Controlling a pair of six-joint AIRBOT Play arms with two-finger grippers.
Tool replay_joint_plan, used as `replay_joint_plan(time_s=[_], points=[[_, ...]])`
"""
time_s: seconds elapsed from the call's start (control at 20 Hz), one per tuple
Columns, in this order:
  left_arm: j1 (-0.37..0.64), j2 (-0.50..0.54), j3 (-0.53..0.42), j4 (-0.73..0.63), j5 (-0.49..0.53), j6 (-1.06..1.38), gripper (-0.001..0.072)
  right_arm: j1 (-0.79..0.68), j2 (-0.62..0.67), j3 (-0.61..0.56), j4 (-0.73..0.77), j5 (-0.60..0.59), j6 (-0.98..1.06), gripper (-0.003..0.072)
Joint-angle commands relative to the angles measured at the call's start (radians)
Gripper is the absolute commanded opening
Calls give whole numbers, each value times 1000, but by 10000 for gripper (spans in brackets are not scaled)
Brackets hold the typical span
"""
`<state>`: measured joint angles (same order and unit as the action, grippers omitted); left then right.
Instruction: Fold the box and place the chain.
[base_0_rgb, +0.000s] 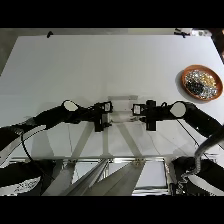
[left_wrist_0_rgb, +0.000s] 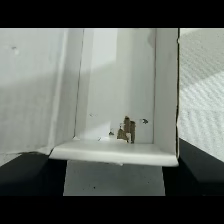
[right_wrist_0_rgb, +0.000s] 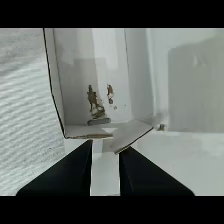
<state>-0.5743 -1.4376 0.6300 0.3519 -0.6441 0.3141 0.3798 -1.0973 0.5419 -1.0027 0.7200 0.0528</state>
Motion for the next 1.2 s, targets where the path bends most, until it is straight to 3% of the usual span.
replay_joint_plan(time_s=[0.0, 0.55, 0.9, 1.1, 1.15], points=[[-1, 0, 0, 0, 0, 0, 153, 9, -3, -1, 25, -11, -62, 159], [-1, 0, 0, 0, 0, 0, 153, 58, -49, -1, 51, -74, -64, 159], [-1, 0, 0, 0, 0, 0, 153, 58, -52, -1, 182, -81, -193, 162], [-1, 0, 0, 0, 0, 0, 153, 58, -74, -1, 182, -69, -193, 219], [-1, 0, 0, 0, 0, 0, 153, 63, -90, -1, 182, -64, -193, 282]])
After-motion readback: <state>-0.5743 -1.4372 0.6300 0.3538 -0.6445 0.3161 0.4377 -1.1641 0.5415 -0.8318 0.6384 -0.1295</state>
